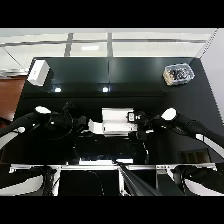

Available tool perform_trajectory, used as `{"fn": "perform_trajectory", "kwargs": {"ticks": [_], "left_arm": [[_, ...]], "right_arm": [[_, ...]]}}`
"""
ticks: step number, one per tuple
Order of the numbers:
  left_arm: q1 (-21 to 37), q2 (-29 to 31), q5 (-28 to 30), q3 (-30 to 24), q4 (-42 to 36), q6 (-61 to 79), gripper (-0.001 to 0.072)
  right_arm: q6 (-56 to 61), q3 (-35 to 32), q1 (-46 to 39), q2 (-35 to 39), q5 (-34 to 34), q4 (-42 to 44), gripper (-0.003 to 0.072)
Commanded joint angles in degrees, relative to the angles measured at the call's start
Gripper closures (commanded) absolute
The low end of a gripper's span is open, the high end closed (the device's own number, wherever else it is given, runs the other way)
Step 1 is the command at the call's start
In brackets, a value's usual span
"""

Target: Fold the box and place the chain.

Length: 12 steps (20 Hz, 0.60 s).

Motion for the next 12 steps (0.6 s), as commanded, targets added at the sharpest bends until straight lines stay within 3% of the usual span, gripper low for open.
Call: {"fn": "perform_trajectory", "kwargs": {"ticks": [1,2,4,8,12], "left_arm": [[-1.3,-0.9,-3.9,2.9,-3.1,3.1,0.0684],[-1.3,-0.9,-5.2,3.7,-3.1,2.8,0.0633],[-1.4,-0.9,-7.4,5.3,-3.1,2.4,0.0271],[-5.0,-0.9,-6.5,7.6,-1.6,0.3,0.0267],[-11.5,-0.8,-2.1,12.7,8.0,-10.4,0.0289]], "right_arm": [[0.0,0.0,0.0,0.0,0.0,0.0,0.0549],[0.0,0.0,0.0,0.0,0.0,0.0,0.0549],[0.0,0.0,0.0,0.0,0.0,0.0,0.0549],[0.0,0.0,0.0,0.0,0.0,0.0,0.0549],[0.0,0.0,0.0,0.0,0.0,0.0,0.0549]]}}
